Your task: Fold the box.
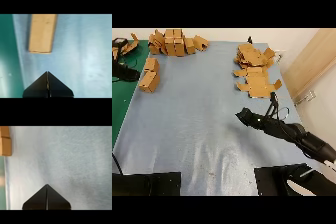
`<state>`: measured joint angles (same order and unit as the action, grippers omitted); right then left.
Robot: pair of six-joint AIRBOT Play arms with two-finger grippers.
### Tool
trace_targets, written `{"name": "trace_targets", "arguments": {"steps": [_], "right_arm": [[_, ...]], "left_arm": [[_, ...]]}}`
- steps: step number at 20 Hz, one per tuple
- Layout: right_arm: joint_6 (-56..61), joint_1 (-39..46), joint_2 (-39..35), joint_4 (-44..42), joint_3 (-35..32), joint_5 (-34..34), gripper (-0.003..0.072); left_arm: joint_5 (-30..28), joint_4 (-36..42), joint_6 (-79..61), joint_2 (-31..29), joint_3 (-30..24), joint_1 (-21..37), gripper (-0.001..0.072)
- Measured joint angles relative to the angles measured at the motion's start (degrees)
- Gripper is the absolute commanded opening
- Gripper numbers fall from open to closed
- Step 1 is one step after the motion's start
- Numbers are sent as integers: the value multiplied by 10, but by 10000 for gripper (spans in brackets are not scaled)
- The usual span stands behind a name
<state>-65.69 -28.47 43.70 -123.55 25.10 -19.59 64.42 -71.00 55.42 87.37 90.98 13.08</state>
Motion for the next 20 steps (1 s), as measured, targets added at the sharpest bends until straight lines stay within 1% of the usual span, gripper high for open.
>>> {"name": "trace_targets", "arguments": {"steps": [2,4,7,9,11,13,16,20], "right_arm": [[-18,0,40,28,56,-60,1],[-39,0,84,55,115,-120,1],[-79,-2,148,76,191,-188,1],[-96,-5,179,83,222,-213,1],[-110,-11,203,86,240,-229,1],[-118,-15,217,89,249,-240,1],[-124,-20,227,90,255,-256,2],[-127,-22,231,91,258,-265,1]], "left_arm": [[33,60,-12,-31,-17,-24,3],[51,100,-16,-69,-58,-63,3],[52,139,-10,-126,-154,-138,3],[38,169,-5,-157,-220,-188,3],[18,190,0,-177,-275,-235,6],[-5,203,8,-188,-313,-272,9],[-30,212,13,-196,-341,-301,9],[-43,218,16,-200,-353,-315,9]]}}
